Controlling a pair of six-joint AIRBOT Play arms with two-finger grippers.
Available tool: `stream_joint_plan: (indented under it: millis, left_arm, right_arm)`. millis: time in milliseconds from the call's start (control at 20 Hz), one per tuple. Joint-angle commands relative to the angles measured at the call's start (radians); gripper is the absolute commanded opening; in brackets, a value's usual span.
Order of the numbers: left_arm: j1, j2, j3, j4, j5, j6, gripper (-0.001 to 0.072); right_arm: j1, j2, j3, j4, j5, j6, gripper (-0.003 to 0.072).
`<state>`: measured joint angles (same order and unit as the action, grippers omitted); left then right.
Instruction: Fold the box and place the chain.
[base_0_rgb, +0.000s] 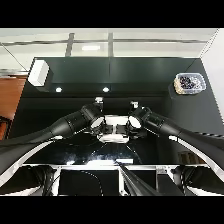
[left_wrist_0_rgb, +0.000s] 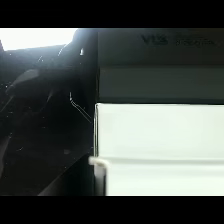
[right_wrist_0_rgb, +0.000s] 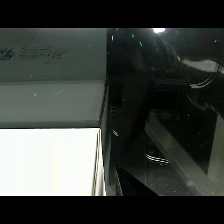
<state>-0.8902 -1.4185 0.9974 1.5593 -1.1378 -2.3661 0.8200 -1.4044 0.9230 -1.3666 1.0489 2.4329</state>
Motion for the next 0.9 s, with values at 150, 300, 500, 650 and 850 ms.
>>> stream_joint_plan:
  millis: [150,300,500,650,850]
  left_arm:
    - [0.0,0.0,0.0,0.0,0.007,0.002,0.0028]
    - [0.0,0.0,0.0,0.0,0.007,0.002,0.0028]
    - [0.0,0.0,0.0,0.0,0.006,0.002,0.0028]
    - [0.0,0.0,0.0,0.0,0.007,0.002,0.0028]
    - [0.0,0.0,0.0,0.0,0.003,0.002,0.0028]
  right_arm:
    - [0.001,0.0,0.001,0.001,-0.004,-0.002,0.001]
    - [0.001,0.0,0.001,0.0,-0.004,-0.002,0.0014]
    - [0.001,0.011,0.001,-0.026,0.002,-0.029,0.0227]
    - [-0.001,0.058,0.001,-0.048,0.0,-0.061,0.0352]
    - [-0.014,0.162,0.001,-0.028,0.027,-0.169,0.0352]
